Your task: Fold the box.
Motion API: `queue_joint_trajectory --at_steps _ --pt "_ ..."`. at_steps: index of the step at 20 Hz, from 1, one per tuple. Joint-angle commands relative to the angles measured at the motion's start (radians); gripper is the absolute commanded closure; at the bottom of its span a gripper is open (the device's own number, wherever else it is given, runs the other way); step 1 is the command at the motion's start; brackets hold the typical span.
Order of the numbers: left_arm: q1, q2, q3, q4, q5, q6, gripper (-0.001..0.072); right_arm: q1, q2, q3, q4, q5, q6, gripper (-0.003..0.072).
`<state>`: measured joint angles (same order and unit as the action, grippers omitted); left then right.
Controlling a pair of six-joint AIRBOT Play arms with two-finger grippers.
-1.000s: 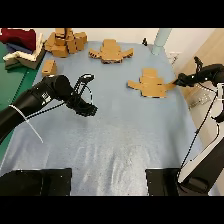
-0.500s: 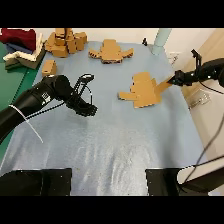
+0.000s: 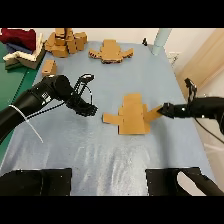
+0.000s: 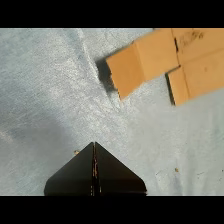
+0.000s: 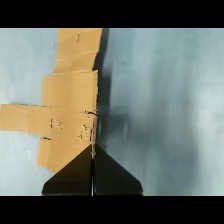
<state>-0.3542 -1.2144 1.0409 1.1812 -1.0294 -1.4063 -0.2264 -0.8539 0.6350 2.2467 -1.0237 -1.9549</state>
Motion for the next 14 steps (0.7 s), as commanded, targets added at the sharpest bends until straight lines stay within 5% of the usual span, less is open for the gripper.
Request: queue_joint_trajectory --at_steps 1,2,9,14 --pt "-0.001 0.001 0.0 0.0 0.0 0.0 0.0699 0.023 0.104 -0.1 -0.084 -0.019 0.113 0.0393" --pt "-0.001 0.001 0.0 0.0 0.0 0.0 0.0699 0.022 0.095 -0.1 -0.105 -0.029 0.123 0.0312" --pt "-0.001 0.001 0.0 0.0 0.0 0.0 0.0699 0.008 -0.195 0.07 -0.308 -0.15 0.122 0.0336" --pt "-0.001 0.001 0.0 0.0 0.002 0.0 0.0699 0.008 -0.227 0.176 -0.483 -0.163 0.202 0.0334"
